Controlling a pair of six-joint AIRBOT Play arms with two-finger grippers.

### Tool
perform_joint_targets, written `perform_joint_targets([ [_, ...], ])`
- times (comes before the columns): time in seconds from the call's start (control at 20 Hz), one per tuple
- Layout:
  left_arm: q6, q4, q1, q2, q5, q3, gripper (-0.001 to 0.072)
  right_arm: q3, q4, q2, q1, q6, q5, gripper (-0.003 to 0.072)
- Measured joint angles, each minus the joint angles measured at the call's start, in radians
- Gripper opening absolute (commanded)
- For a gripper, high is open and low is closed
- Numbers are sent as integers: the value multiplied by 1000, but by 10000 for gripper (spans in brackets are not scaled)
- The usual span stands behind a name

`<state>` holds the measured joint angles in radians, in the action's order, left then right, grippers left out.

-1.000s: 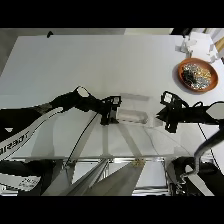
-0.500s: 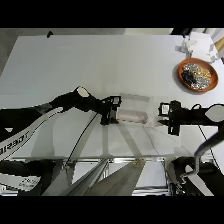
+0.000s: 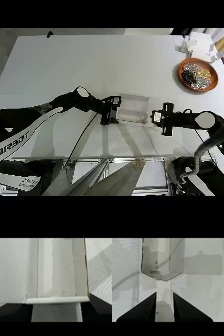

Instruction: Fold the box and place the chain.

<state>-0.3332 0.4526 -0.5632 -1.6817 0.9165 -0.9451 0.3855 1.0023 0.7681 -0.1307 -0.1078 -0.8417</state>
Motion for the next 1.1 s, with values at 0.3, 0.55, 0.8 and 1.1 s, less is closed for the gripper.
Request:
perform_joint_targets([
  [0.3,0,0,0,0,0,0,206,-12,-39,72,-6,-13,37,201],
  [0.55,0,0,0,0,0,0,206,-13,-105,119,-6,-23,66,199],
  [0.8,0,0,0,0,0,0,206,-13,-136,130,-6,-29,74,199],
  [1.1,0,0,0,0,0,0,206,-13,-168,135,-6,-32,74,196],
])
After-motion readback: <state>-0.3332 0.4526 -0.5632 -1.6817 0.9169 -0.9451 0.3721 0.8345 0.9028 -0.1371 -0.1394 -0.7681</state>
